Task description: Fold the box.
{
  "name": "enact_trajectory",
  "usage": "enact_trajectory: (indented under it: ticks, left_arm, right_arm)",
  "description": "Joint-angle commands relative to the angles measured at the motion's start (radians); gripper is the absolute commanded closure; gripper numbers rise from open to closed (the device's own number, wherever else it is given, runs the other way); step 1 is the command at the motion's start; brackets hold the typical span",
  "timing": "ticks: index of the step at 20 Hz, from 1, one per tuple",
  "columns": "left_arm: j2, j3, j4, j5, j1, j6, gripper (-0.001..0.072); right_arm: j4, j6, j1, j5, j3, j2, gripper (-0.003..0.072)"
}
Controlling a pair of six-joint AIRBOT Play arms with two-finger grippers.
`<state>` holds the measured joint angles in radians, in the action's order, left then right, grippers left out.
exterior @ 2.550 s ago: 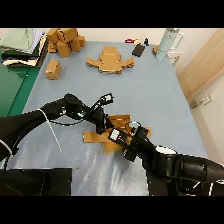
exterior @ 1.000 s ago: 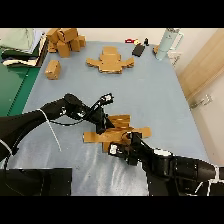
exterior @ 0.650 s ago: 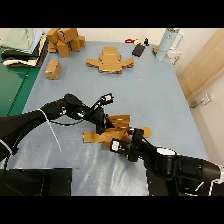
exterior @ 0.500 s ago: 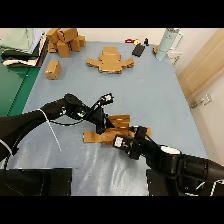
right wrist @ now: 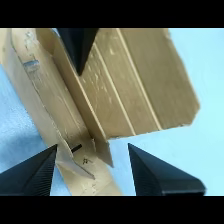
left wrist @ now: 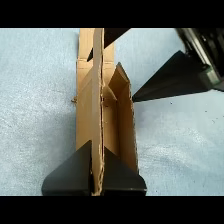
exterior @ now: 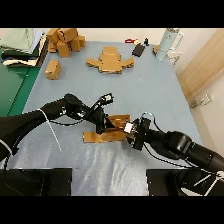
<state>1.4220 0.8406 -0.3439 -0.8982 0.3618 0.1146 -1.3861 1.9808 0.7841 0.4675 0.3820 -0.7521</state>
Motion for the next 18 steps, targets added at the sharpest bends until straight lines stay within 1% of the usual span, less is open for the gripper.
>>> enact_trajectory:
  ticks: [1, 2, 4, 5, 7, 9, 11, 18]
  left_arm:
    - [0.000, 0.000, 0.000, 0.000, 0.000, 0.000, 0.0696]
    - [0.000, 0.000, 0.000, 0.000, 0.000, 0.000, 0.0696]
    - [0.000, 0.000, 0.000, 0.000, 0.000, 0.000, 0.0696]
    - [0.000, 0.000, 0.000, 0.000, 0.000, 0.000, 0.0696]
    - [0.000, 0.000, 0.000, 0.000, 0.000, 0.000, 0.0696]
    - [0.000, 0.000, 0.000, 0.000, 0.000, 0.000, 0.0696]
    - [0.000, 0.000, 0.000, 0.000, 0.000, 0.000, 0.0697]
    - [0.000, 0.000, 0.000, 0.000, 0.000, 0.000, 0.0696]
  right_arm:
    - [-0.591, 0.684, -0.186, 0.038, 0.019, -0.024, -0.0034]
    - [-0.707, 0.829, -0.244, 0.123, 0.044, -0.056, -0.0034]
    - [-0.824, 0.992, -0.340, 0.283, 0.113, -0.148, -0.0034]
    - [-0.846, 1.031, -0.373, 0.338, 0.153, -0.200, -0.0034]
    - [-0.837, 1.031, -0.392, 0.402, 0.220, -0.287, -0.0034]
    - [-0.834, 1.031, -0.391, 0.410, 0.243, -0.339, -0.0034]
    - [-0.835, 1.031, -0.391, 0.409, 0.242, -0.358, -0.0034]
    - [-0.817, 0.996, -0.391, 0.409, 0.242, -0.342, -0.0029]
